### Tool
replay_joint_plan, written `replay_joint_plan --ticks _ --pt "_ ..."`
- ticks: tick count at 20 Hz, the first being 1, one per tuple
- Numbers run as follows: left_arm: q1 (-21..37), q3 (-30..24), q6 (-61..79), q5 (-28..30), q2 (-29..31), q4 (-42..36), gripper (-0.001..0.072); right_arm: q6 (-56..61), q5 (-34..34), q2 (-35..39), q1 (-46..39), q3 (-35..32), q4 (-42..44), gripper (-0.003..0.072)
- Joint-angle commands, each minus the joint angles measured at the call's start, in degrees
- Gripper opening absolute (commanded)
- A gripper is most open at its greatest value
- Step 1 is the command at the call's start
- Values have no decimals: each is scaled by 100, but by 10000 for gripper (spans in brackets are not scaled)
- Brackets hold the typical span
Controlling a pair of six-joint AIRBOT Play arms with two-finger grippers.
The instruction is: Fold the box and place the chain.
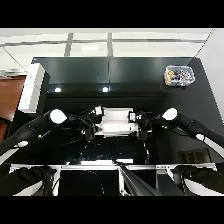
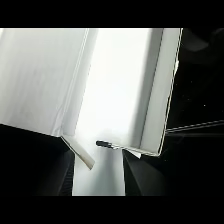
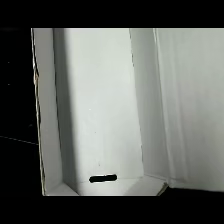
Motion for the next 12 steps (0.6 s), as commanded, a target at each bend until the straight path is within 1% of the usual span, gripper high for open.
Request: replay_joint_plan --ticks 1,2,4,9,12 --pt "-2 4 105 -24 -2 -61 350 2 0 -2 4 2 2 168" --pt "-4 4 116 -17 -2 -66 347 2 0 -2 4 2 2 169" --pt "-11 4 114 -11 -4 -76 220 4 0 -2 4 2 2 169" --pt "-125 2 111 72 -7 -203 218 2 0 -2 4 2 2 168" --pt "-192 2 116 210 -101 -549 218 2 0 -2 4 2 4 168"
